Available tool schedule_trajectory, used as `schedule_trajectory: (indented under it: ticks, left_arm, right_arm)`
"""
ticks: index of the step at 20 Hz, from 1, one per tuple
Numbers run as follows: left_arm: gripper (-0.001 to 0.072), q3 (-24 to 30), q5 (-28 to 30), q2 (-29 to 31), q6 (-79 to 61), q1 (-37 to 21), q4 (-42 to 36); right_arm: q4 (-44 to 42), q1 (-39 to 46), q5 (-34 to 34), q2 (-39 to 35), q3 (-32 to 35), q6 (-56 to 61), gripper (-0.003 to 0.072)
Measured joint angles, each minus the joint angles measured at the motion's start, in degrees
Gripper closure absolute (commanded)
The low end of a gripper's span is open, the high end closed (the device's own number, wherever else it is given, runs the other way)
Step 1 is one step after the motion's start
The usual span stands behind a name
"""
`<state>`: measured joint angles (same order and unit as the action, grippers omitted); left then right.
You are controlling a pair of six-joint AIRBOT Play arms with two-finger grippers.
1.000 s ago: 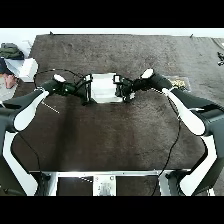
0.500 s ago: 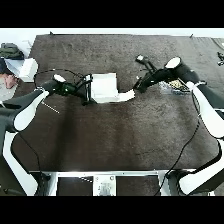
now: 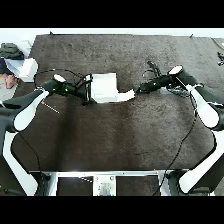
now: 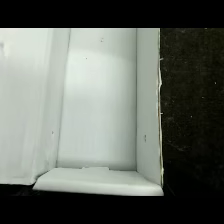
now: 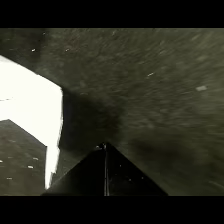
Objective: Fold the box and place the chain.
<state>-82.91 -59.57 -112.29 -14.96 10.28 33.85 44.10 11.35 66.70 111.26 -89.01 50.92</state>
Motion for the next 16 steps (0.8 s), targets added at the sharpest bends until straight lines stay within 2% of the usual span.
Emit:
schedule_trajectory:
  ticks: [7,8,10,11,16]
  left_arm:
    - [0.0247,0.0,0.0,0.0,-0.02,0.0,0.0]
    - [0.0247,0.0,0.0,0.0,0.0,0.0,0.0]
    - [0.0247,0.0,0.0,0.0,-0.02,0.0,0.0]
    - [0.0247,0.0,0.0,0.0,-0.02,0.0,0.0]
    - [0.0247,0.0,0.0,0.0,-0.02,0.0,0.0]
  right_arm:
    - [-8.24,-4.07,1.81,1.44,1.62,-1.05,0.0685]
    - [-8.96,-4.2,1.66,0.81,1.68,-1.33,0.062]
    - [-10.05,-4.81,1.4,-0.57,1.79,-1.44,0.025]
    - [-10.36,-5.25,1.31,-1.16,1.81,-1.44,0.0178]
    - [-10.8,-7.32,0.11,-2.36,1.86,-1.03,0.0183]
